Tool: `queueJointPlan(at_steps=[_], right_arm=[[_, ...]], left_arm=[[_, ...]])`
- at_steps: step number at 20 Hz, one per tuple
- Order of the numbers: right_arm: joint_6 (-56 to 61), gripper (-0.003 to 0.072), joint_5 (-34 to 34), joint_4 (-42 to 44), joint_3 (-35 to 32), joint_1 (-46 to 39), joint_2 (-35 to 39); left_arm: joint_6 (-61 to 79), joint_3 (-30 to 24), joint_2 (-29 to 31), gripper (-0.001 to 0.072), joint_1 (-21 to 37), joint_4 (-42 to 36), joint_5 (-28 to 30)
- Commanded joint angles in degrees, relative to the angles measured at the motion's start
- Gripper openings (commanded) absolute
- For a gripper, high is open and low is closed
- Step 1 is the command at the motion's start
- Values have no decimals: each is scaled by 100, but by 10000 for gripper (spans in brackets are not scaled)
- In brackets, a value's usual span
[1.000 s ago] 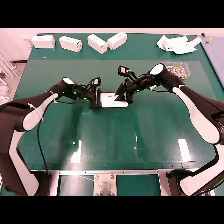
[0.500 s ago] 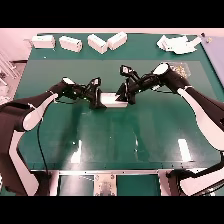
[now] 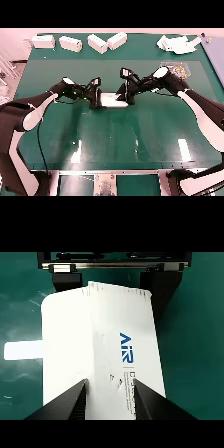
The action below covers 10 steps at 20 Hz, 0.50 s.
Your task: Fold the box and place the chain.
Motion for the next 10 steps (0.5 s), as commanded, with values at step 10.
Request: queueJointPlan(at_steps=[10], right_arm=[[-223,335,142,160,-297,42,295]], left_arm=[[0,-2,4,585,0,2,2]])
